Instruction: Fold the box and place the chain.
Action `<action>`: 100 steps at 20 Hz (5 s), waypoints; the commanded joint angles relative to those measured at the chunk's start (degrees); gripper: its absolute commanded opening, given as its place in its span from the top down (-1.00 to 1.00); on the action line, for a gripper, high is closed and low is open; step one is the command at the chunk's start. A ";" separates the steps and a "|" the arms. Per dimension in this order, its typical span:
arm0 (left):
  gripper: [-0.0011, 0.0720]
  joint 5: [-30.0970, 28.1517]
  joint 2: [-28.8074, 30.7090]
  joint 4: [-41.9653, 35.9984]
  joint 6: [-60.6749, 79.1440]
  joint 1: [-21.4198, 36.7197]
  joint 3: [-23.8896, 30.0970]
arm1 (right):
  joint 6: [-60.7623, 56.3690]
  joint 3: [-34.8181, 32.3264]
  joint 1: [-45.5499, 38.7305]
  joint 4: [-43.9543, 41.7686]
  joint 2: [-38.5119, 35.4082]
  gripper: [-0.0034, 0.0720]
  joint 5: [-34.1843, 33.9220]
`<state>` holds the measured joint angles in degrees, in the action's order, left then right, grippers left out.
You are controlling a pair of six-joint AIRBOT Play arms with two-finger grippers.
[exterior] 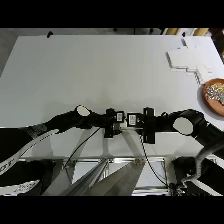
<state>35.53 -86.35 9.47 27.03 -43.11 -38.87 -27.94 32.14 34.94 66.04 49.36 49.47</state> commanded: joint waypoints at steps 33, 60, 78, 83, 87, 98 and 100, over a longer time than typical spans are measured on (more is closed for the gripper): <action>0.12 -0.13 0.04 0.00 -0.04 0.04 -0.02 | -0.66 0.00 -0.98 1.70 -0.46 0.85 0.68; 0.12 -0.13 0.04 0.02 -0.04 0.04 -0.02 | 1.01 -5.38 -8.02 -0.55 2.29 0.85 3.15; 0.12 -0.13 0.04 0.00 -0.04 0.04 -0.02 | -41.40 3.91 -17.11 36.72 -7.80 0.86 16.70; 0.12 -0.13 0.04 0.02 -0.04 0.04 -0.02 | -42.56 3.89 -40.09 26.27 -7.19 0.85 13.68; 0.12 -0.13 0.04 -0.04 -0.04 0.04 -0.02 | -47.52 3.89 -50.29 15.89 -7.04 0.85 14.40; 0.12 -2.01 9.77 0.96 -8.94 3.93 -0.02 | -47.43 3.91 -51.25 16.46 -7.06 0.85 14.36; 0.11 -5.20 15.72 4.44 -18.40 7.43 -0.02 | -47.45 3.91 -51.25 16.46 -7.04 0.85 14.36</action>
<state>33.65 -76.90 11.00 19.18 -38.98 -38.87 -75.24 36.01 -16.19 82.67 42.28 63.83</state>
